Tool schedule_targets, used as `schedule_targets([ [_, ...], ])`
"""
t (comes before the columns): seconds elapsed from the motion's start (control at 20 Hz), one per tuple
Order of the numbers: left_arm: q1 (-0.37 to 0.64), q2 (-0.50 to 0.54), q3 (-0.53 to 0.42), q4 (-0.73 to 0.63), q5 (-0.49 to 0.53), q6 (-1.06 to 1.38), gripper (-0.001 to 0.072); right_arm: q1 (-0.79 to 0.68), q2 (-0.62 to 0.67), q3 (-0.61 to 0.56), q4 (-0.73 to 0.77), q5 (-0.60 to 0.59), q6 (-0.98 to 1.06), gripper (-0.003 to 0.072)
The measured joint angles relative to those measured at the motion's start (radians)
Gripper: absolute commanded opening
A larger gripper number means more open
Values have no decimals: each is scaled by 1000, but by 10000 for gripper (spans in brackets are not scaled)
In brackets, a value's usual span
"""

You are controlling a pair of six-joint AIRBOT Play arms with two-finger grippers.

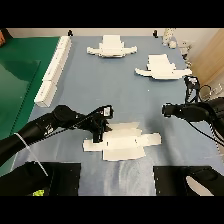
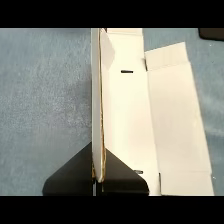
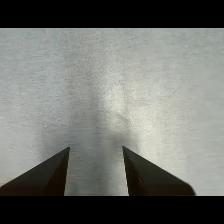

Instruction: Fold the box.

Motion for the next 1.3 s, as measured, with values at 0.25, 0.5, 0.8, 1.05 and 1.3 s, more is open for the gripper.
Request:
schedule_targets([
  [0.25,-16,12,-36,-4,69,16,16,0,0,0,14,6,13,516],
  [0.5,-19,15,-6,0,64,45,15,0,0,0,19,8,16,516],
  [0.8,74,-30,110,10,-58,100,15,0,0,0,37,8,18,516],
  [1.05,194,-169,215,14,-158,138,15,0,0,0,45,23,18,516],
  [1.3,240,-246,298,41,-250,146,10,0,0,0,48,48,18,516],
])
